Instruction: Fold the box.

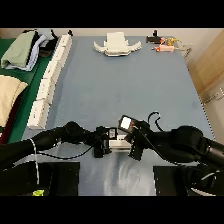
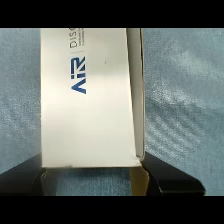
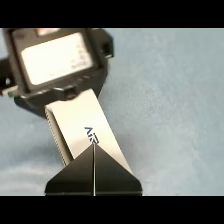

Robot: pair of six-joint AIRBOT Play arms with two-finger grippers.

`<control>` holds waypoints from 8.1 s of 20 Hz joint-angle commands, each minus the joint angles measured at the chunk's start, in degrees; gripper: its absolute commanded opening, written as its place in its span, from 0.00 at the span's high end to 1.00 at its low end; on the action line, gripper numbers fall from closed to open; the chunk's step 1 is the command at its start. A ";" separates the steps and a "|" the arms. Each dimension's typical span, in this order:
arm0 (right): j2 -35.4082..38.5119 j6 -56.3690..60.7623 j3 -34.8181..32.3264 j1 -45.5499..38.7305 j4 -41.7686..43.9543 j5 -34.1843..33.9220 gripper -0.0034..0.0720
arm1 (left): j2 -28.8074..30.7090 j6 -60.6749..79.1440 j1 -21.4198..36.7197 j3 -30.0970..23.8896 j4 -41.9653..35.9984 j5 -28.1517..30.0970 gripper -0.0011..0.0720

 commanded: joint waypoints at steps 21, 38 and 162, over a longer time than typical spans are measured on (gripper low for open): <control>5.64 29.88 -26.71 2.05 0.35 30.47 0.95 | 0.02 0.00 0.02 0.02 0.00 0.02 0.27; 16.76 29.83 -23.82 1.84 -3.82 30.18 0.95 | 0.02 0.00 0.02 0.02 0.00 0.02 0.27; -22.91 32.39 21.33 -22.60 -17.75 -40.28 0.95 | -11.45 -68.81 51.28 54.29 35.54 -22.86 0.97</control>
